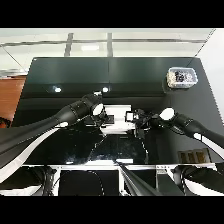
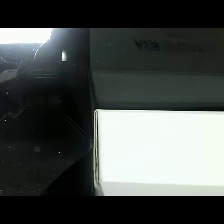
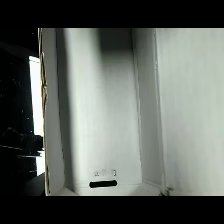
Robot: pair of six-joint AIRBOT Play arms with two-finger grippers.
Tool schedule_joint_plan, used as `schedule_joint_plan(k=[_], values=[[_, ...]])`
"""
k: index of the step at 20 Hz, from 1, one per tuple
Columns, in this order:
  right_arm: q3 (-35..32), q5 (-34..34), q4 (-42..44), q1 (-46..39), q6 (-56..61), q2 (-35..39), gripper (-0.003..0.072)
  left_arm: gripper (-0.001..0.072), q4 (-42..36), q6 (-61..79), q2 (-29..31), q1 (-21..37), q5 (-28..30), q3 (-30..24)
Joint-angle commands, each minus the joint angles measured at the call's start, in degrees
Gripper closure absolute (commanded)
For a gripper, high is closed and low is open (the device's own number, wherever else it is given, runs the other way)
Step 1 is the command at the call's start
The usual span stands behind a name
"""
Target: Fold the box and place the chain.
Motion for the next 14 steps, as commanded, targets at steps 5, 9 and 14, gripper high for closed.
schedule_joint_plan(k=[5,9,14], values=[[0.02,-0.2,-0.02,0.02,1.73,0.35,-0.0034,0.0686,0.9,0.13,0.0,0.02,0.48,0.07],[0.02,1.81,-2.08,-0.09,3.5,6.62,-0.002,0.0686,1.18,2.51,0.02,0.2,-0.42,0.28],[0.0,4.0,-7.8,-0.09,3.5,10.21,-0.0019,0.0686,1.22,4.0,0.02,0.13,-1.14,0.48]])
